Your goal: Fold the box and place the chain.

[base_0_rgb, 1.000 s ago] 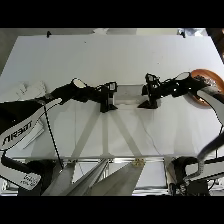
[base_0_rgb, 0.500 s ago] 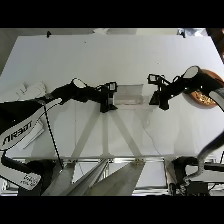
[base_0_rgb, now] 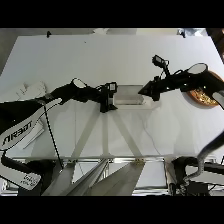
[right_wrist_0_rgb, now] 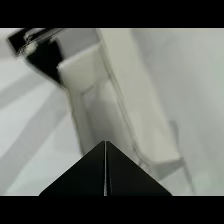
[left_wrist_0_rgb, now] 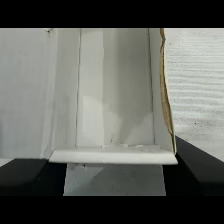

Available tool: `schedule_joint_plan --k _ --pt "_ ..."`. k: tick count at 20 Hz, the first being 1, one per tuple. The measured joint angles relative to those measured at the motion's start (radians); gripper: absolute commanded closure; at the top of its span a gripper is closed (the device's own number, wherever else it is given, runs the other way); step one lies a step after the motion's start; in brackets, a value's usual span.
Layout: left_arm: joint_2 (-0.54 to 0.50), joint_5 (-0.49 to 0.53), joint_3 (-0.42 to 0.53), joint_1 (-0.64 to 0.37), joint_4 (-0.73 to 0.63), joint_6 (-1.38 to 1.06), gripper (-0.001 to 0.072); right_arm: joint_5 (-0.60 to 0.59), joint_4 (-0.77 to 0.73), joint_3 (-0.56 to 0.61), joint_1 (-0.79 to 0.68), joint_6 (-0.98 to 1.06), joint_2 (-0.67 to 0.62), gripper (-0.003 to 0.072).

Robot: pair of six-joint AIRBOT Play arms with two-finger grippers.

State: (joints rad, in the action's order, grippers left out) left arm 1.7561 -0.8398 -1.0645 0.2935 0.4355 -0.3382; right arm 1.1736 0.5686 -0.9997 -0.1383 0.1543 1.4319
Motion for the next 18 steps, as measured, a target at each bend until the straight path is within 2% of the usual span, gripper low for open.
schedule_joint_plan --k 6,9,14,18 --pt "0.000 0.003 0.000 0.000 0.000 -0.002 0.0492 -0.284 -0.087 0.000 0.085 0.008 0.058 0.0678" --pt "0.000 0.005 0.000 0.000 0.001 -0.002 0.0492 -0.367 -0.063 0.000 0.100 0.056 0.097 0.0678" --pt "0.000 0.005 0.000 0.000 0.001 -0.003 0.0492 -0.352 0.040 -0.001 0.107 0.145 0.143 0.0674" --pt "0.000 0.005 0.000 0.000 0.002 -0.003 0.0492 -0.319 0.061 -0.003 0.109 0.166 0.093 0.0673"
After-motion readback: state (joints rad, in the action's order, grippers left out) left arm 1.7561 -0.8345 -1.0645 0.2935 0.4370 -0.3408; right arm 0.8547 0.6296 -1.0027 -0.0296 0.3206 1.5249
